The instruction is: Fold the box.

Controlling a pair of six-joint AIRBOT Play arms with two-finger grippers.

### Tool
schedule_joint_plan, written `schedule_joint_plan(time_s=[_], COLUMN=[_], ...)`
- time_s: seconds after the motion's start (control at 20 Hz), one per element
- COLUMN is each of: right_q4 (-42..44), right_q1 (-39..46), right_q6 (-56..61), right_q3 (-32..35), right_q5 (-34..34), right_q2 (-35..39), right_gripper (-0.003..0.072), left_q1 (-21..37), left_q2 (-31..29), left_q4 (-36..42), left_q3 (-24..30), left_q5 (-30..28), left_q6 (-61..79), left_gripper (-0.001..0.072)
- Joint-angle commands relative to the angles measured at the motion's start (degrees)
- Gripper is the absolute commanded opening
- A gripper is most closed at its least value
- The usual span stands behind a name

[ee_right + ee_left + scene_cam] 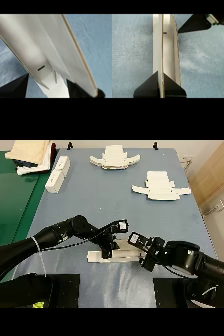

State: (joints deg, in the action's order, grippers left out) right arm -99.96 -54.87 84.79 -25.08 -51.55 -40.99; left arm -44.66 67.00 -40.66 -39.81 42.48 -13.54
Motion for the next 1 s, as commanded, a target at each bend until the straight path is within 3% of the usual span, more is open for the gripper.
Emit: schedule_joint_plan(time_s=[0.0, 0.15, 0.3, 0.45, 0.95], right_q4=[22.77, 38.16, 44.3, 51.39, 49.27], right_q1=[11.54, 21.75, 28.28, 32.5, 34.86], right_q6=[-33.79, -55.63, -63.76, -72.59, -72.37], right_q3=[0.04, 0.04, 0.98, 4.35, 5.77], right_q5=[3.67, 0.04, -4.57, -3.65, -3.98], right_q2=[-0.11, -0.39, -1.84, -2.6, -0.7], right_gripper=[0.072, 0.072, 0.072, 0.072, 0.0717], left_q1=[0.0, 0.0, 0.0, 0.0, 0.0], left_q2=[0.04, 0.02, 0.02, 0.04, 0.02], left_q4=[-0.02, -0.02, -0.02, -0.02, -0.02], left_q3=[0.0, 0.0, 0.0, 0.0, 0.0], left_q5=[-0.04, -0.04, -0.04, -0.04, -0.02], left_q6=[0.02, 0.02, 0.02, 0.02, 0.02], left_gripper=[0.0016, 0.0016, 0.0016, 0.0016, 0.0016])
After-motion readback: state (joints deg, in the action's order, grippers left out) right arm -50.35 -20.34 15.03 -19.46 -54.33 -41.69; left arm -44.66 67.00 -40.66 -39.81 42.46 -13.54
